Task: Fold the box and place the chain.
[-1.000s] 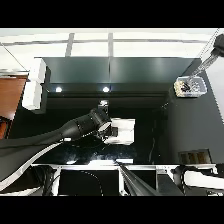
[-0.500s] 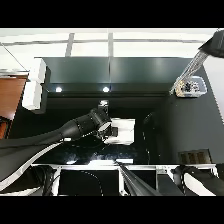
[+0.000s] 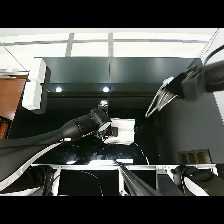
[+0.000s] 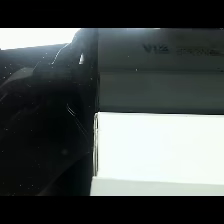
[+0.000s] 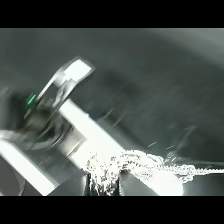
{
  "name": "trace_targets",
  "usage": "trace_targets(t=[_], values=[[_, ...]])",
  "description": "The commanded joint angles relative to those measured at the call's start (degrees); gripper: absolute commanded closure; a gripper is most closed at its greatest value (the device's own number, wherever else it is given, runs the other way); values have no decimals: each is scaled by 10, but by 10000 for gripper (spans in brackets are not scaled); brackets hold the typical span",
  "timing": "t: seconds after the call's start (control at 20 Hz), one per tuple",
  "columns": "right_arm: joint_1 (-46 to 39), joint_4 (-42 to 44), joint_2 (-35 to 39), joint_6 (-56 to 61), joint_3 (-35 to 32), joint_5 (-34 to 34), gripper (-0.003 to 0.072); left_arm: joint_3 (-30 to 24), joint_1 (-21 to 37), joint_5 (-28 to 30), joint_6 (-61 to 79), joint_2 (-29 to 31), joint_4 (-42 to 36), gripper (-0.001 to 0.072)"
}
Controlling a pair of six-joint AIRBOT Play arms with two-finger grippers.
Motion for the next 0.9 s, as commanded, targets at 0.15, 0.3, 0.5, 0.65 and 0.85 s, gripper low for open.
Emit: trace_targets(t=[0.15, 0.3, 0.5, 0.65, 0.85], values=[[43, 113, 3, -61, -150, -20, 682, 0, 0, 1, 0, 0, 1, 682], [56, 154, 3, -78, -191, -56, 682, 0, 0, 0, 0, 0, 0, 682], [63, 176, 3, -79, -193, -60, 682, 0, 0, 0, 0, 0, 0, 682], [67, 188, 3, -79, -194, -62, 683, 0, 0, 0, 0, 0, 0, 682], [81, 205, 3, -80, -228, -110, 683, 0, 0, -1, 0, 0, 0, 682]])
